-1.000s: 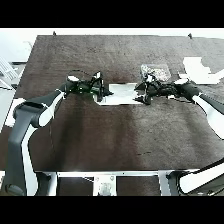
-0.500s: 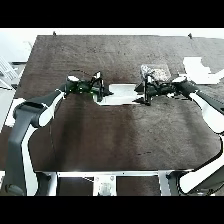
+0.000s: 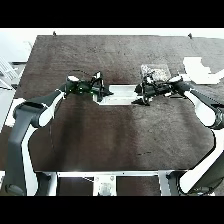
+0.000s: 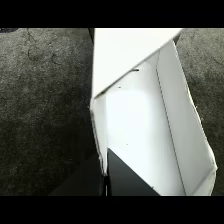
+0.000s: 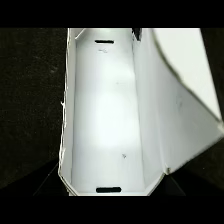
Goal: Fold the box and place the chain.
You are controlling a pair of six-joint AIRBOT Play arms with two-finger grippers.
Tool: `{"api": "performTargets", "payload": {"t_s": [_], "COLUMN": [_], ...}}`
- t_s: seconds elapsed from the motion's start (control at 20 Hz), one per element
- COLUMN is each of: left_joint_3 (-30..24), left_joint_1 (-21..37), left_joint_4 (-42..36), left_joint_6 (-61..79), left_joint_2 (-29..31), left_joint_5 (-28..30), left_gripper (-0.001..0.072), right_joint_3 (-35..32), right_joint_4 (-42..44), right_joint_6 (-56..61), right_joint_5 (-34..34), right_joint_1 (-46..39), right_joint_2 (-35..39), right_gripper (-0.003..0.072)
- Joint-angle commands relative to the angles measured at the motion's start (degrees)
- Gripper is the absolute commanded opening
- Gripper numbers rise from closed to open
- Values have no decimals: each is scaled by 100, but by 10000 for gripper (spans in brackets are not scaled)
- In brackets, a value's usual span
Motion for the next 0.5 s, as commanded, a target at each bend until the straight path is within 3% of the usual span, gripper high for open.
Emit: {"api": "performTargets", "payload": {"t_s": [0.0, 0.45], "left_joint_3": [-2, -2], "left_joint_1": [7, 7], "left_joint_4": [2, 0], "left_joint_6": [-2, -2], "left_joint_2": [-2, -2], "left_joint_5": [2, -17], "left_gripper": [20, 21], "right_joint_3": [142, 236], "right_joint_4": [57, 251], "right_joint_6": [-144, -284], "right_joint_5": [201, 304], "right_joint_1": [7, 7], "right_joint_2": [-109, -393], "right_gripper": [626, 626]}}
